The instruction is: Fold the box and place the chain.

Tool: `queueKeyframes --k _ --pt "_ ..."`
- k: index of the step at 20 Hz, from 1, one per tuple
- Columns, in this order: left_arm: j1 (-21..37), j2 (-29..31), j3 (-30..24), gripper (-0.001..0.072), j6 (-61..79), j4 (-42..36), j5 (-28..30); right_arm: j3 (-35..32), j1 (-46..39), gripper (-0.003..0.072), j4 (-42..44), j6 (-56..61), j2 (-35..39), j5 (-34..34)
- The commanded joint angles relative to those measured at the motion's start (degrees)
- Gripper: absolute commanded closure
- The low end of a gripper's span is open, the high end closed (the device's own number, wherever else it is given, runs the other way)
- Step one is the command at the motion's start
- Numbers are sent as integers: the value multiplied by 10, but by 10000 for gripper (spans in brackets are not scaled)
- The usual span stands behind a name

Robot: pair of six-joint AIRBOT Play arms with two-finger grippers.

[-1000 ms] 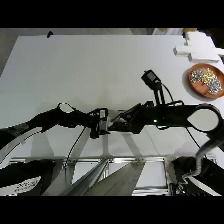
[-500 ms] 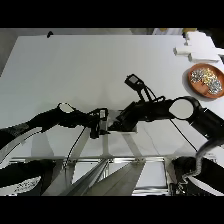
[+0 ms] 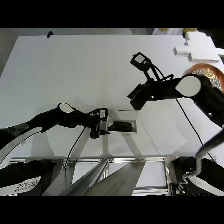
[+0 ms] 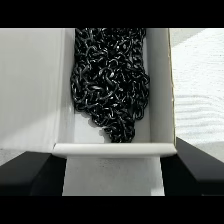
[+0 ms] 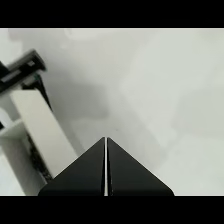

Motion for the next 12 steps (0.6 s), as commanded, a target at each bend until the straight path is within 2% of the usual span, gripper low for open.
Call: queueKeyframes --k 1,8,12 --pt "0 0 0 456 0 0 0 5 9 673 -27 -7 -59 17" --pt "0 0 0 456 0 0 0 0 32 673 -7 -94 -61 29" --pt "0 0 0 456 0 0 0 -46 34 673 37 -152 -47 33"
